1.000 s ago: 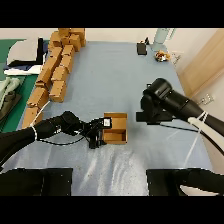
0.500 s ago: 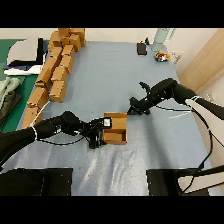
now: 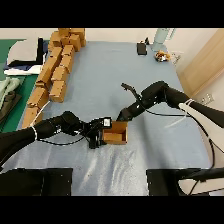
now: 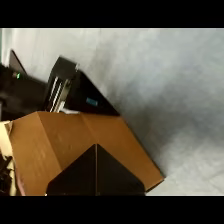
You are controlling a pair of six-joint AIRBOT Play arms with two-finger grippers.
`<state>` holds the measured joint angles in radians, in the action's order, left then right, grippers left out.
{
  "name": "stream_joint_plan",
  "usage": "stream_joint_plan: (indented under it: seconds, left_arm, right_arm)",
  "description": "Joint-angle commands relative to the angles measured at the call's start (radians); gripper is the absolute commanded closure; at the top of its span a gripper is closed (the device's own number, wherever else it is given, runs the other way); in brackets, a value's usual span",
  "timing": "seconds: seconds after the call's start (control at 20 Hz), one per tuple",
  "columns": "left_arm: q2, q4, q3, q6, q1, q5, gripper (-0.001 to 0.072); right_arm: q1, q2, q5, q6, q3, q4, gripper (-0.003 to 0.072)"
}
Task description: Fold the box.
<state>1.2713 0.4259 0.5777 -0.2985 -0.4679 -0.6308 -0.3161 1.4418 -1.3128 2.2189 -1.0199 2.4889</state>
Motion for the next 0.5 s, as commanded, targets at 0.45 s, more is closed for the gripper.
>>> stream_joint_plan:
  seconds: [0.45]
  left_arm:
    - [0.0, 0.0, 0.0, 0.0, 0.0, 0.0, 0.0183]
  right_arm:
    - [-0.265, -0.375, 0.391, 0.04, 0.334, -0.342, 0.0683]
